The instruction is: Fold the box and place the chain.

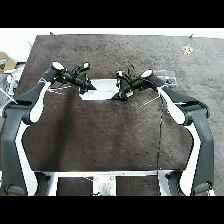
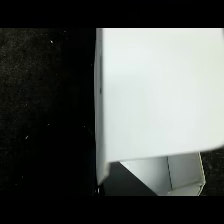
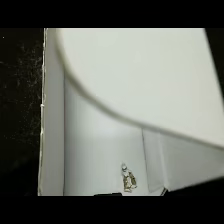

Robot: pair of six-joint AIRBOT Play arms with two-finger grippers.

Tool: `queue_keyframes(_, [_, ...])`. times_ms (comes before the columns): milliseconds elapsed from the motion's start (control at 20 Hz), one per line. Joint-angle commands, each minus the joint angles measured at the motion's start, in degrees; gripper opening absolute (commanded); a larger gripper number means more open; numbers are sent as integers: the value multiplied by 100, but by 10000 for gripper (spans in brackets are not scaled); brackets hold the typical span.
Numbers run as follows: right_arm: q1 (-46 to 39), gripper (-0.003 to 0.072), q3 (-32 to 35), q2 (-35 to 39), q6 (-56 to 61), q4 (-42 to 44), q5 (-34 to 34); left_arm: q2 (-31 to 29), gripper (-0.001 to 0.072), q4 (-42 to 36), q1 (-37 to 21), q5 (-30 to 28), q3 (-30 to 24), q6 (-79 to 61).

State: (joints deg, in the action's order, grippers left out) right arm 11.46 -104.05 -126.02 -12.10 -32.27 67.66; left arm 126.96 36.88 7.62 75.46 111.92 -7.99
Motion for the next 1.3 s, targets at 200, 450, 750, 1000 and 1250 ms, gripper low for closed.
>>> queue_keyframes(200, [0, 319, 2, -63, 142, -50, -96, 2, 11, 0, 2, -2, -2, 0])
queue_keyframes(450, [2, 319, 2, -63, 142, -50, -98, 2, 11, 0, 2, -2, -2, 0])
queue_keyframes(750, [0, 319, 2, -63, 142, -50, -98, 2, 11, -2, 2, -2, -2, 0])
queue_keyframes(1000, [0, 319, 2, -63, 142, -50, -98, 2, 11, -33, 2, 57, -2, 44])
queue_keyframes(1250, [0, 319, 2, -63, 142, -50, -98, -26, 354, -393, 0, 160, 37, 52])
